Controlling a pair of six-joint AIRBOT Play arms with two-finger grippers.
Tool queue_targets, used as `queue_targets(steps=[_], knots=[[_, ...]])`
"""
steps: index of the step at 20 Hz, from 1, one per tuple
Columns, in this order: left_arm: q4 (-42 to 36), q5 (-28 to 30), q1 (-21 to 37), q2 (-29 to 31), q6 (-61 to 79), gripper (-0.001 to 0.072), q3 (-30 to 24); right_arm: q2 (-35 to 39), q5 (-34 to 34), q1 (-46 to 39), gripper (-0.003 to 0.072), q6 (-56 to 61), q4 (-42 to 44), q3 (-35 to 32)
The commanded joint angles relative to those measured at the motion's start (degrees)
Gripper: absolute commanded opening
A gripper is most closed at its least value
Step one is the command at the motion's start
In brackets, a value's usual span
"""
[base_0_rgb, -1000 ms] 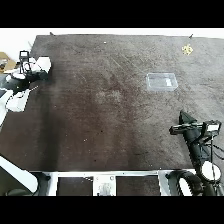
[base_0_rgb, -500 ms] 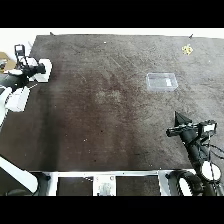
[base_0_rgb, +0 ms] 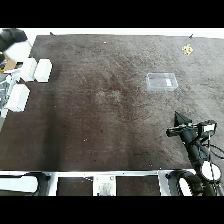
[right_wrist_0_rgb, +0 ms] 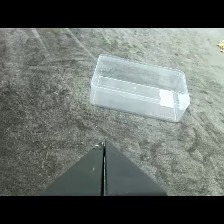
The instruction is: Fold the box and place the chain.
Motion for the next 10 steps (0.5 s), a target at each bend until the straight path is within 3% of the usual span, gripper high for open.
queue_targets(steps=[1,3,5,10], knots=[[-0.1,-9.6,0.1,7.6,-5.9,0.0004,-0.5,0.0,-0.4,0.0,0.0002,0.0,0.0,0.0],[-0.1,-8.1,-0.4,12.3,-6.7,0.0003,-3.5,0.0,-0.4,0.0,0.0003,0.0,0.0,0.0],[0.0,-2.6,-1.2,19.5,-6.1,0.0002,-10.1,0.0,-0.5,0.0,0.0002,0.0,0.0,0.0],[0.1,8.7,-4.4,40.2,2.2,0.0002,-32.6,0.0,-0.6,0.0,0.0002,0.0,0.0,0.0]])
